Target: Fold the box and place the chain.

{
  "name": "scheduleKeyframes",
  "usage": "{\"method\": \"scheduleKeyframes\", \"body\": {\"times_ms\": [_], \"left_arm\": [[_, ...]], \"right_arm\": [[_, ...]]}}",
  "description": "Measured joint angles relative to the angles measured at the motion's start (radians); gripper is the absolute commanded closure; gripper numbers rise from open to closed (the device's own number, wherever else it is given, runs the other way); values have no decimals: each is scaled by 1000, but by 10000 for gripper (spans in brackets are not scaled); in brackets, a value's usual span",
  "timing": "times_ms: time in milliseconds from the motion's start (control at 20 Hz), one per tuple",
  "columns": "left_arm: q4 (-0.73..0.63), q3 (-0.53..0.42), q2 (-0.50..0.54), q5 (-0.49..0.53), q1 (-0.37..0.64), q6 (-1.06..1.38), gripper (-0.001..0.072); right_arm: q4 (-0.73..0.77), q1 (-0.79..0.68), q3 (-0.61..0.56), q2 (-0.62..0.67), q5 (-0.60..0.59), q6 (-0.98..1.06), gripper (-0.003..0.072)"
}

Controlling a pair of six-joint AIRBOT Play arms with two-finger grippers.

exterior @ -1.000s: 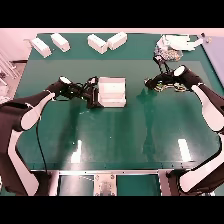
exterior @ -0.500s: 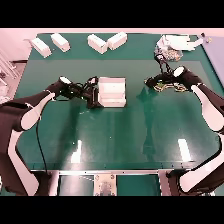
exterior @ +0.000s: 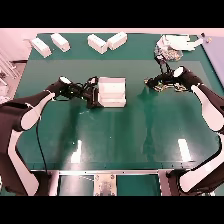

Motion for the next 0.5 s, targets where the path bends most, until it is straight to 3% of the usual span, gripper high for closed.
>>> {"method": "scheduleKeyframes", "body": {"times_ms": [50, 100, 150, 200, 250, 500], "left_arm": [[0, 0, 0, 0, 0, 0, 141], [0, 0, 0, 0, 0, 0, 141], [0, 0, 0, 0, 0, 0, 141], [0, 0, 0, 0, 0, 0, 141], [0, 0, 0, 0, 0, 0, 141], [0, 0, 0, 0, 0, 0, 141]], "right_arm": [[2, 2, 0, -6, -7, 0, 200], [4, 3, 0, -13, -10, 0, 278], [6, 4, 0, -20, -19, 0, 425], [6, 5, 0, -25, -19, 0, 504], [6, 7, 2, -29, -18, 1, 671], [4, 17, -1, -34, -8, 2, 682]]}}
